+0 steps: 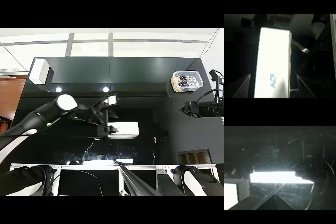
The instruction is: Fold the box and place the chain.
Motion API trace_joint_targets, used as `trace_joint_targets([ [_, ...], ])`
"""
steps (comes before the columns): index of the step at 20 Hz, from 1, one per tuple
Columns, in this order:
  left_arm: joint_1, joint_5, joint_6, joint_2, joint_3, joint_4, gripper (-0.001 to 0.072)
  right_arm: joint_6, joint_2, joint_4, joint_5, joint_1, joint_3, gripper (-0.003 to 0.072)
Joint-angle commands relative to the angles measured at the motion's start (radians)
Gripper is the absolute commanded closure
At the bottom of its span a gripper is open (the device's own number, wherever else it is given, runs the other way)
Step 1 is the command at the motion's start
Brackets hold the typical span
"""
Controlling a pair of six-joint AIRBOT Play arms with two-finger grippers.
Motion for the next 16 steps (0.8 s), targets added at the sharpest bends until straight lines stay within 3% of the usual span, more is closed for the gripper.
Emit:
trace_joint_targets([
  [1,-0.090,0.058,-0.029,-0.111,0.100,-0.014,-0.0001,0.003,0.001,-0.004,-0.008,-0.006,-0.002,0.0678],
  [4,-0.108,0.101,-0.037,-0.150,0.102,0.001,-0.0001,0.002,0.001,0.004,-0.003,-0.006,-0.002,0.0678],
  [16,-0.107,0.074,-0.160,-0.151,0.102,0.107,0.0001,-0.017,0.001,0.003,-0.007,-0.006,-0.002,0.0678],
])
